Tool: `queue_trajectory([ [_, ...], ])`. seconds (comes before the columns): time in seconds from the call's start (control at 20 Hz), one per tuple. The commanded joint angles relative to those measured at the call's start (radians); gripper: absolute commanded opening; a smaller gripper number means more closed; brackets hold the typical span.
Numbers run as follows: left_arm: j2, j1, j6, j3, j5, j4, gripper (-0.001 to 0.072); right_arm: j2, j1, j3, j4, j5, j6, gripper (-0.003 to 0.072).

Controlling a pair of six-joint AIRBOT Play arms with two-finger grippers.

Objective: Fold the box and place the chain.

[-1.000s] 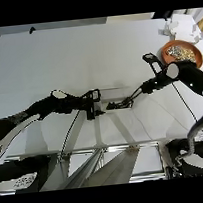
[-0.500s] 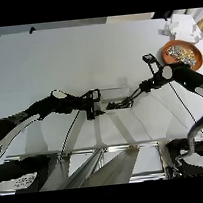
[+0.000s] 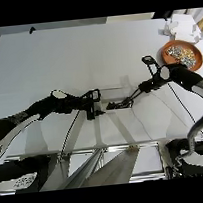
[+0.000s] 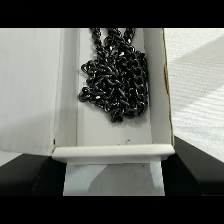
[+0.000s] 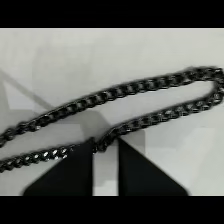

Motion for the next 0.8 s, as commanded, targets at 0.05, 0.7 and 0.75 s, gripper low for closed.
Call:
queue_trajectory([
  [0.05, 0.0, 0.0, 0.0, 0.0, 0.0, 0.0, 0.0206, 0.021, 0.001, -0.001, 0.009, 0.025, -0.009, 0.0015],
  [0.7, 0.0, 0.0, 0.0, 0.0, 0.0, 0.0, 0.0206, 0.651, 0.013, -0.001, 0.377, 0.252, -0.229, 0.0014],
  [0.75, 0.0, 0.0, 0.0, 0.0, 0.0, 0.0, 0.0206, 0.676, 0.033, -0.001, 0.419, 0.246, -0.245, 0.0014],
])
